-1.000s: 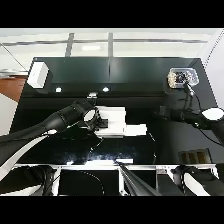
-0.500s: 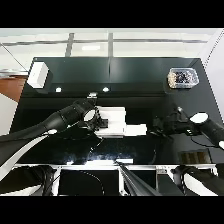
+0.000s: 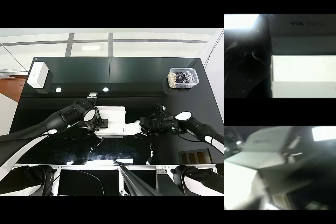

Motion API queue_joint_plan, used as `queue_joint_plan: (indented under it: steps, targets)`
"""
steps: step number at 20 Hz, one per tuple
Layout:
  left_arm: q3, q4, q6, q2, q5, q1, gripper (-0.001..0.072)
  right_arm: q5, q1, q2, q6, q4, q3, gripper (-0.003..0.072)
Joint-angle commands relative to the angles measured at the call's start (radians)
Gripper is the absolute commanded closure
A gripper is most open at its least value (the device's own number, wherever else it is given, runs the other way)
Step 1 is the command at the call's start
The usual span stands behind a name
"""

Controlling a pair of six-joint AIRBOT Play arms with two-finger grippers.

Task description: Fold the box and place the chain.

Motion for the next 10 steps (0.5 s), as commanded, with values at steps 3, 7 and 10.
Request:
queue_joint_plan:
  steps: [3,7,10]
  targets:
    - [0.000,0.000,0.000,0.000,0.000,0.000,0.0685,0.173,0.020,-0.008,-0.089,-0.015,0.121,0.0119]
    - [0.000,0.000,0.000,0.000,0.000,0.000,0.0685,0.193,0.061,-0.008,-0.080,-0.021,0.167,0.0120]
    - [0.000,0.000,0.000,0.000,0.000,0.000,0.0685,0.113,0.137,-0.008,0.013,-0.087,0.193,0.0123]
